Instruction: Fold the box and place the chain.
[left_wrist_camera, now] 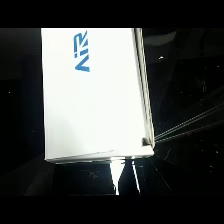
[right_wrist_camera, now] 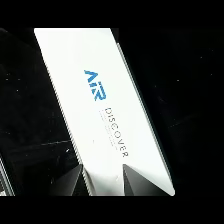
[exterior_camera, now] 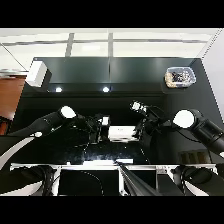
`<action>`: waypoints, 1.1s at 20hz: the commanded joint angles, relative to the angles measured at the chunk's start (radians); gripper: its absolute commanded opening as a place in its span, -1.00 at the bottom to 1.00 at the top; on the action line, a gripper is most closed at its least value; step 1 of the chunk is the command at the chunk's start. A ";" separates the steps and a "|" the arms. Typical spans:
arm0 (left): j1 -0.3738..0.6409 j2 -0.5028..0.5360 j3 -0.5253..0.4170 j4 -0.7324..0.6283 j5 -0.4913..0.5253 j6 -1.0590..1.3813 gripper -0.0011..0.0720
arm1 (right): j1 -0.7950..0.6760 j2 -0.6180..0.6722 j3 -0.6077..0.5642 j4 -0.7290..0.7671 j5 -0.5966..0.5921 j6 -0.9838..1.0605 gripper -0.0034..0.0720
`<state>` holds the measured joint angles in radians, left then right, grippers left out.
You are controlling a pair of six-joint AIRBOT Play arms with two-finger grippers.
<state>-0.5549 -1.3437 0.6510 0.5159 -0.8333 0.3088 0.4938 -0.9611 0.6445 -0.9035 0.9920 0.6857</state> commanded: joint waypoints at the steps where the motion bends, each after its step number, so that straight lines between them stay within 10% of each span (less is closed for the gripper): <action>1: 0.000 -0.001 0.000 0.000 0.003 -0.001 -0.16 | 0.001 0.001 0.000 0.002 -0.009 -0.001 -0.09; 15: -0.001 -0.001 0.000 0.000 0.003 -0.001 -0.16 | -0.014 0.066 0.000 0.040 0.049 0.234 -0.09; 19: 0.000 0.000 0.000 0.000 0.003 -0.001 -0.16 | -0.026 0.083 -0.071 0.232 -0.037 0.416 -0.78; 22: 0.000 0.000 0.000 0.000 0.003 -0.001 -0.16 | -0.026 0.049 -0.208 0.494 -0.209 0.435 -0.79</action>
<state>-0.5552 -1.3437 0.6510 0.5156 -0.8307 0.3077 0.4698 -0.8955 0.5282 -0.6426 0.9150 1.0546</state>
